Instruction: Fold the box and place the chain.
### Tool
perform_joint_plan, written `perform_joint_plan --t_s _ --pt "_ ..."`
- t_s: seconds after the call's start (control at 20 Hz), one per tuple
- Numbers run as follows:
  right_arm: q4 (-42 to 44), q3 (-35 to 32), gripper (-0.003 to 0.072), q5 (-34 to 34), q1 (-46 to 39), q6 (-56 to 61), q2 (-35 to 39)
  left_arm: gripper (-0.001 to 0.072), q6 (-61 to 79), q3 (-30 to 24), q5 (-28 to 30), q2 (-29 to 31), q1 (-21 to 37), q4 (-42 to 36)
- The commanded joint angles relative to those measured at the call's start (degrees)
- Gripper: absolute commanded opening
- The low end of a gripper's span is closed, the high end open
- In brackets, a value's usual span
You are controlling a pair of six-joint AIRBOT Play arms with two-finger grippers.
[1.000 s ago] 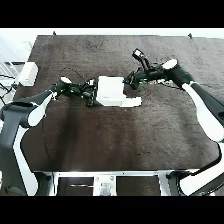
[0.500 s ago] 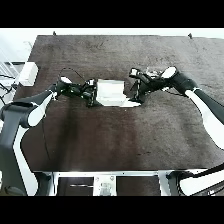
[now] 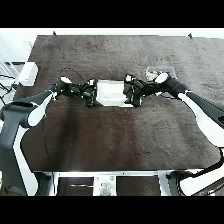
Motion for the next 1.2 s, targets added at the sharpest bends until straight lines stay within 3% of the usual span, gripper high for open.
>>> perform_joint_plan --t_s 0.0,0.15,0.5,0.6,0.75,0.85,0.95,1.05,1.1,1.15 --pt "1.44 -0.33 0.0426 -0.39 0.55 -0.33 -0.61 0.0356 0.0 0.0 0.0 0.0 0.0 0.0" --pt "2.05 -0.44 0.0286 -0.42 2.27 -2.89 -1.14 0.0356 0.0 0.0 0.02 0.0 0.0 0.0" --pt "6.23 -0.44 0.0283 -4.92 4.33 -5.25 -2.58 0.0356 0.0 0.0 0.02 0.0 0.0 0.0" --pt "6.43 -0.44 0.0361 -5.77 4.33 -5.25 -2.84 0.0356 0.0 0.0 0.02 0.0 0.0 0.0" --pt "6.43 -0.44 0.058 -6.93 4.26 -5.25 -2.84 0.0356 0.0 0.0 0.02 0.0 0.0 0.0" --pt "6.43 -0.44 0.0581 -6.84 4.26 -5.01 -2.84 0.0356 0.0 0.0 0.02 0.0 0.0 0.0" --pt "6.4 -0.44 0.0645 -6.84 4.26 -4.04 -2.84 0.0356 0.0 0.0 0.02 0.0 0.0 0.0" --pt "6.4 -0.44 0.0644 -6.86 4.26 -3.63 -2.8 0.0356 0.0 0.0 0.02 0.0 0.0 0.0" --pt "6.36 -0.44 0.0596 -6.84 4.26 -2.4 -2.75 0.0356 0.0 0.0 0.02 0.0 0.0 0.0" --pt "5.86 -0.44 0.044 -6.82 4.26 -0.92 -2.58 0.0356 0.0 0.0 0.02 0.0 0.0 0.0"
